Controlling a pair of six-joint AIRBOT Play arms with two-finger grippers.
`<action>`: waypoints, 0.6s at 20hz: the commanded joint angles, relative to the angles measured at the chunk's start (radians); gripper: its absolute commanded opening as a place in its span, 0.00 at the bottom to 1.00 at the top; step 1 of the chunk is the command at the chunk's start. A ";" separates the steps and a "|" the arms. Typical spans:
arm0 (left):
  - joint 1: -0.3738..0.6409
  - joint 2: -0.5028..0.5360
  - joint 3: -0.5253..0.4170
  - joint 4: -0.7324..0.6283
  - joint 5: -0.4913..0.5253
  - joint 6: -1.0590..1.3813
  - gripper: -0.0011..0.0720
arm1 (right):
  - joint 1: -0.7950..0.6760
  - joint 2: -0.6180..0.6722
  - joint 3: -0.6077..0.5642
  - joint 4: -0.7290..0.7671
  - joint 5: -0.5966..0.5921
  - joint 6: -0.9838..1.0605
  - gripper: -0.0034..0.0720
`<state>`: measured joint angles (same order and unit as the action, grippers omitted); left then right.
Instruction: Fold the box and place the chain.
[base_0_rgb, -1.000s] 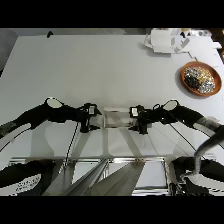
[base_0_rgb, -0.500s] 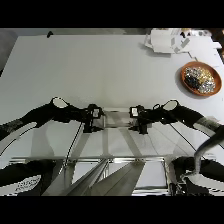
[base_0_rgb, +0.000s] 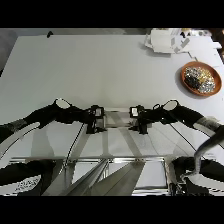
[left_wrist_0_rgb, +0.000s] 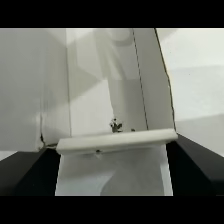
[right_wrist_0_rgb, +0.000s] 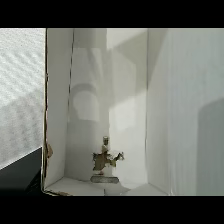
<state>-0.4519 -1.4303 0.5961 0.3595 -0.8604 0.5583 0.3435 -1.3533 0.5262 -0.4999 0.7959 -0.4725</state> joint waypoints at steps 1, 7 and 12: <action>-0.005 -0.003 0.001 -0.031 0.005 -0.001 0.97 | 0.000 0.000 0.000 0.000 0.000 0.000 0.40; -0.036 -0.026 0.005 -0.052 0.038 -0.014 0.91 | 0.000 0.000 0.000 0.000 0.000 0.000 0.40; -0.036 -0.026 0.005 -0.052 0.042 -0.016 0.21 | 0.000 0.000 0.000 0.000 0.000 0.000 0.40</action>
